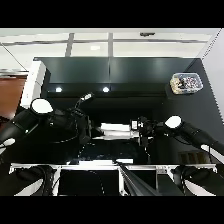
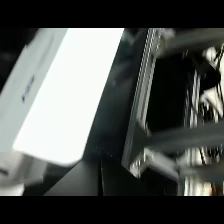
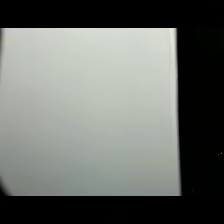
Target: Fold the box and place the chain.
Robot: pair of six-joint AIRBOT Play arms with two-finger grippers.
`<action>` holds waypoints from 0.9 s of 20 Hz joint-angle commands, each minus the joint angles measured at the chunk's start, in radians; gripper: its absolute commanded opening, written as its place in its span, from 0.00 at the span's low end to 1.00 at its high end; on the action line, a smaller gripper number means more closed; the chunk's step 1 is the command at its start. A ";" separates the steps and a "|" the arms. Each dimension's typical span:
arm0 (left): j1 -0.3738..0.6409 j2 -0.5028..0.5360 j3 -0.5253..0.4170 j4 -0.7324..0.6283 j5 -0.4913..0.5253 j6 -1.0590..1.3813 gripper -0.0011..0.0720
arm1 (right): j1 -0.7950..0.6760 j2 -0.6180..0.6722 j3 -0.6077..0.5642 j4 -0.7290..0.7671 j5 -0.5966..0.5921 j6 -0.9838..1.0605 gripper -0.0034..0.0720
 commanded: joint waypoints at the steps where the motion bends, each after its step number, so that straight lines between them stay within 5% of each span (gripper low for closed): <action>1: -0.049 0.004 -0.042 -0.170 0.255 0.091 0.05 | 0.001 -0.001 0.001 0.000 0.000 0.000 0.23; 4: -0.095 0.001 -0.042 -0.165 0.553 0.092 0.05 | 0.001 -0.001 0.001 0.000 0.000 0.000 0.23; 6: -0.101 -0.016 -0.041 -0.143 0.646 0.094 0.05 | 0.001 -0.001 0.001 0.000 0.000 0.000 0.23; 18: -0.129 -0.224 -0.023 -0.081 0.565 0.094 0.05 | 0.001 -0.001 0.001 0.001 -0.003 0.000 0.23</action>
